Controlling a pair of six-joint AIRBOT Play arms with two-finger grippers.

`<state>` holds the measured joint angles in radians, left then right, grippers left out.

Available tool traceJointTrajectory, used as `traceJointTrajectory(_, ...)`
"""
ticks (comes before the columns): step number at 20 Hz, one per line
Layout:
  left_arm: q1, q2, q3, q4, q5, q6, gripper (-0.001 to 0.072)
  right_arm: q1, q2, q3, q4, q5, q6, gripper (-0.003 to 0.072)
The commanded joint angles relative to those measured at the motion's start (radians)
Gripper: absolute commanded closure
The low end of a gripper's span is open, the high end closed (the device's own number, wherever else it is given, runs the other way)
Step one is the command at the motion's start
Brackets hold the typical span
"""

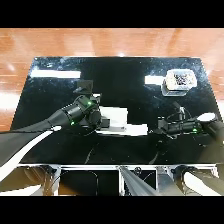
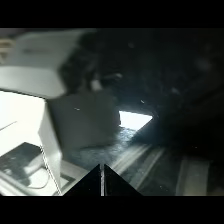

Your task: Fold the box and place the chain.

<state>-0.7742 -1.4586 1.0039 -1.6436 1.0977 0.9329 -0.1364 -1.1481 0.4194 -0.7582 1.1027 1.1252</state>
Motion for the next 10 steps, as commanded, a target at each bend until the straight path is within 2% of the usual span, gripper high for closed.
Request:
traceJointTrajectory(1, -0.001, -0.001, 0.000, -0.019, -0.002, 0.002, 0.0690, 0.165, -0.004, -0.021, 0.077, -0.175, 0.060, 0.0657)
traceJointTrajectory(5, -0.001, -0.001, 0.000, -0.022, -0.001, 0.002, 0.0690, 0.316, -0.035, -0.021, 0.172, -0.270, 0.060, 0.0656)
traceJointTrajectory(10, -0.001, -0.009, 0.000, -0.016, -0.001, 0.002, 0.0690, 0.346, -0.039, 0.016, 0.196, -0.223, 0.022, 0.0655)
